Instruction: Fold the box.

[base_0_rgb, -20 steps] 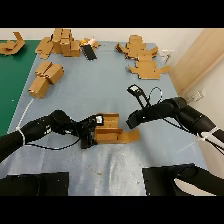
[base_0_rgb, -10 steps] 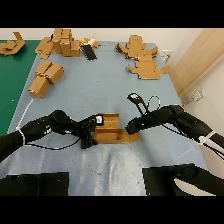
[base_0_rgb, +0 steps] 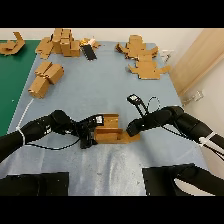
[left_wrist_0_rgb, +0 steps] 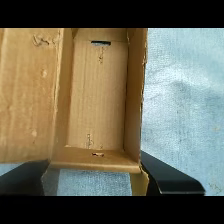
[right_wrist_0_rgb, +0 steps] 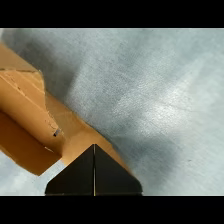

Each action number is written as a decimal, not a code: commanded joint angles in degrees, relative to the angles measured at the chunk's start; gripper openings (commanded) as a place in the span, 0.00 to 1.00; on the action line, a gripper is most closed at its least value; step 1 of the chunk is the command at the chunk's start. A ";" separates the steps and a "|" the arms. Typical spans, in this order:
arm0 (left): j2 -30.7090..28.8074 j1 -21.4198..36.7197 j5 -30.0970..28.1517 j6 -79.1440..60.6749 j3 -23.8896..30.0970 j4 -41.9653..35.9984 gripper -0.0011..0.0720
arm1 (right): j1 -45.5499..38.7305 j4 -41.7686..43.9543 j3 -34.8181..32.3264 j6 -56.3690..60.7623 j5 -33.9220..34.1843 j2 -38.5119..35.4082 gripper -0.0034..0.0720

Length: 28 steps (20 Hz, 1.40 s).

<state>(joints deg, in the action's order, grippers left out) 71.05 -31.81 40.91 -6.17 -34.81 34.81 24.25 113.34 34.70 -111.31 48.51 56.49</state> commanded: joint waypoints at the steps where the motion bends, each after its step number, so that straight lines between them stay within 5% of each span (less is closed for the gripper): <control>1: 0.02 0.00 0.20 -0.24 -0.02 0.24 0.46 | 1.66 0.26 -2.40 -4.74 0.28 -2.91 0.05; 3: 0.02 0.00 0.17 -0.28 -0.02 0.22 0.46 | 3.91 -0.13 -3.54 -8.57 1.31 -5.07 0.09; 5: 0.02 0.00 0.09 -0.26 -0.02 0.11 0.46 | 4.44 -1.11 -3.58 -9.25 2.19 -4.81 0.59; 10: 0.02 0.00 0.07 -0.26 -0.02 0.13 0.46 | 4.44 1.29 -3.58 -22.73 1.44 -1.40 0.65; 11: 0.02 0.00 0.07 -0.28 -0.02 0.13 0.48 | 4.46 1.38 -3.58 -26.03 1.33 -0.70 0.65; 12: 0.02 0.00 0.07 -0.28 -0.02 0.11 0.69 | 4.46 1.42 -3.58 -27.85 0.76 -0.31 0.65; 13: 0.02 0.00 0.09 -0.28 -0.02 0.13 0.77 | 4.46 1.86 -3.56 -29.20 -0.50 -0.15 0.65; 17: 0.02 0.00 0.15 -0.28 -0.02 0.13 0.76 | 4.46 3.96 -3.50 -34.75 -6.64 -0.09 0.65; 23: 0.02 0.00 0.22 -0.26 -0.02 0.04 0.77 | 8.11 4.96 -3.32 -37.33 -6.69 1.86 0.65; 24: 0.02 0.00 0.22 -0.28 -0.02 0.04 0.76 | 9.09 4.96 -3.32 -37.33 -6.67 2.38 0.61; 26: 0.02 0.00 0.28 -0.28 -0.02 -0.11 0.77 | 10.58 4.61 -3.21 -37.94 -7.13 2.58 0.22; 28: 0.04 0.00 0.31 -0.26 -0.02 -0.11 0.76 | 10.80 4.04 -2.86 -37.92 -9.25 2.60 0.10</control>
